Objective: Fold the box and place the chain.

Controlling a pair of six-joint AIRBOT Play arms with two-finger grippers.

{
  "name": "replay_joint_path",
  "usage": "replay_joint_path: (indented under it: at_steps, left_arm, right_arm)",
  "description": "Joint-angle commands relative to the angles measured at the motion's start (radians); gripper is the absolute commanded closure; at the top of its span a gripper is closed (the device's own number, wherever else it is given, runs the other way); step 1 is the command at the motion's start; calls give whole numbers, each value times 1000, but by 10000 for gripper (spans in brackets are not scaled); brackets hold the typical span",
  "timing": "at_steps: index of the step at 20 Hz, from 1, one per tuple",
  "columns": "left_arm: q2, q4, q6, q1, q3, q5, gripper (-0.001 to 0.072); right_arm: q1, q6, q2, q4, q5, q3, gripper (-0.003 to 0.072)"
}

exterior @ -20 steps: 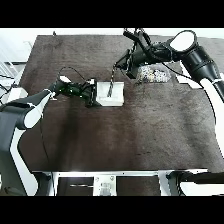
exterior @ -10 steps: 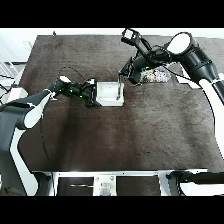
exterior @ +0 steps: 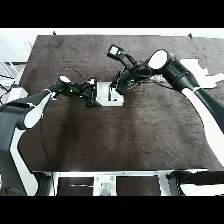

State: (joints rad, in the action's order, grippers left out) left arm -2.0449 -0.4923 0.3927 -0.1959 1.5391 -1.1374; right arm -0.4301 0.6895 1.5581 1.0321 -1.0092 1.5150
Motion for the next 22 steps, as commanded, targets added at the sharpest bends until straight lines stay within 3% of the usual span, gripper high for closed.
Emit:
replay_joint_path:
  at_steps: [1,4,5,6,7,11,16,19,22]
  left_arm:
    - [1,0,0,1,0,0,347]
    - [1,0,0,1,0,0,347]
    - [1,0,0,1,0,0,347]
    - [1,0,1,0,0,0,347]
    - [1,0,1,1,0,0,347]
    - [1,0,0,1,0,1,348]
    - [1,0,1,1,0,0,347]
    - [1,0,0,1,0,1,347]
    - [1,0,0,1,0,0,348]
  right_arm:
    - [-13,10,81,-30,110,-38,684]
    - [-13,7,179,-64,142,-38,679]
    - [-13,6,195,-63,150,-38,614]
    - [-8,7,201,-63,156,-38,375]
    - [0,11,195,-63,156,-38,182]
    - [65,64,117,-62,142,-38,206]
    - [298,242,28,-63,96,-63,225]
    - [407,341,46,-63,211,-111,224]
    - [410,359,128,-63,285,-117,154]
